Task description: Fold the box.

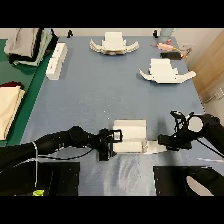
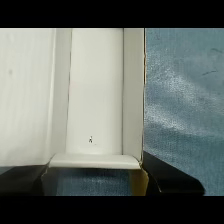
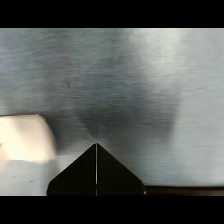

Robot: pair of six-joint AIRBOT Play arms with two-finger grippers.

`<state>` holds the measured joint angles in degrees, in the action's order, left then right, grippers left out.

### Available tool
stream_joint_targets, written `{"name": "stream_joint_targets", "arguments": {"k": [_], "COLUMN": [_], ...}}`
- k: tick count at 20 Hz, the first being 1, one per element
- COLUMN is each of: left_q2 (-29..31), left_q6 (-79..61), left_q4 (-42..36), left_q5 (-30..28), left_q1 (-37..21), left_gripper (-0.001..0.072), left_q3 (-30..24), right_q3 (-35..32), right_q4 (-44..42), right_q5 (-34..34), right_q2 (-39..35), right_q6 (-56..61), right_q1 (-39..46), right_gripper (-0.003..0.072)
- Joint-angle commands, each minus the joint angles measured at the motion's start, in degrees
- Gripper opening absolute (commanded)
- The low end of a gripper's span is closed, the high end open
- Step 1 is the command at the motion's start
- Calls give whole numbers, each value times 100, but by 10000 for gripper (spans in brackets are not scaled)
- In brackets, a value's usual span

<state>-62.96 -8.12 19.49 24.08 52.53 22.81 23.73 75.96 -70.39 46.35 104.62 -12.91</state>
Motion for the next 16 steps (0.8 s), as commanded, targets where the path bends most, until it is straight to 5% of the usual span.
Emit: {"name": "stream_joint_targets", "arguments": {"k": [1,5,7,8,15,16], "left_q2": [-2,-2,-2,-2,-2,-2], "left_q6": [0,0,0,0,0,0], "left_q4": [0,0,2,0,0,0], "left_q5": [-2,0,0,0,-2,0], "left_q1": [0,0,0,0,0,0], "left_gripper": [315,315,315,315,315,315], "left_q3": [4,4,4,4,4,4], "right_q3": [-35,-35,-35,-35,-35,-35], "right_q4": [-796,-1156,-1202,-1204,-1961,-1965], "right_q5": [188,175,173,164,166,166], "right_q2": [-254,-667,-835,-890,-933,-933], "right_q6": [-457,-678,-678,-678,-1215,-1220], "right_q1": [4,4,4,4,-7,-7], "right_gripper": [3,14,163,180,180,239]}}
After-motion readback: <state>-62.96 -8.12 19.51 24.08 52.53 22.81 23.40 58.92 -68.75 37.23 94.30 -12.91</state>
